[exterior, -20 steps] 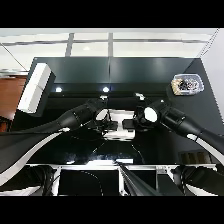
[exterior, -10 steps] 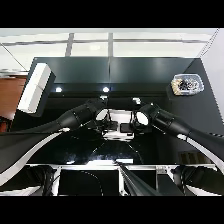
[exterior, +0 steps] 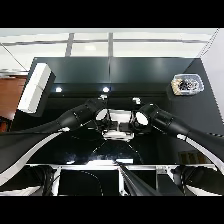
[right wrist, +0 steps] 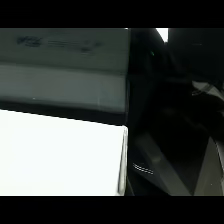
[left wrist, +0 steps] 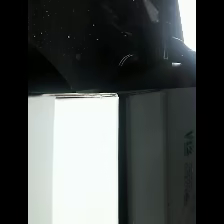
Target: Fold the box and place the chain.
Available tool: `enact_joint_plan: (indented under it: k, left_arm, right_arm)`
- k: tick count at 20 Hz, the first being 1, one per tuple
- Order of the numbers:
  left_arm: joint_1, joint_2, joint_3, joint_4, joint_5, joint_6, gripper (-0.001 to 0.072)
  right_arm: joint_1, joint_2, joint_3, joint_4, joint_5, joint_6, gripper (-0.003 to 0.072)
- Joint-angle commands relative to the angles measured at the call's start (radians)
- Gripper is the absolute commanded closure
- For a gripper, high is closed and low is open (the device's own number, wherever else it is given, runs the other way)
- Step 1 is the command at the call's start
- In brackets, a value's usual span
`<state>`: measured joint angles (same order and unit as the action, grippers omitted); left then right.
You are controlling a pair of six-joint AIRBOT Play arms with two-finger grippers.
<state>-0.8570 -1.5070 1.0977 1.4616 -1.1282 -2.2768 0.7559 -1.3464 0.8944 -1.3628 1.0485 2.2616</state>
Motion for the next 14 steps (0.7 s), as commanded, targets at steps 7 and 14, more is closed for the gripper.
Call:
enact_joint_plan:
  k: [7,14]
  left_arm:
    - [0.001,-0.001,0.001,-0.001,-0.002,-0.003,0.0681]
    - [0.001,-0.001,0.001,-0.001,-0.002,-0.003,0.0682]
  right_arm:
    - [0.000,-0.001,0.001,0.000,0.005,0.010,0.0674]
    - [-0.003,0.038,0.032,-0.005,0.152,-0.112,0.0236]
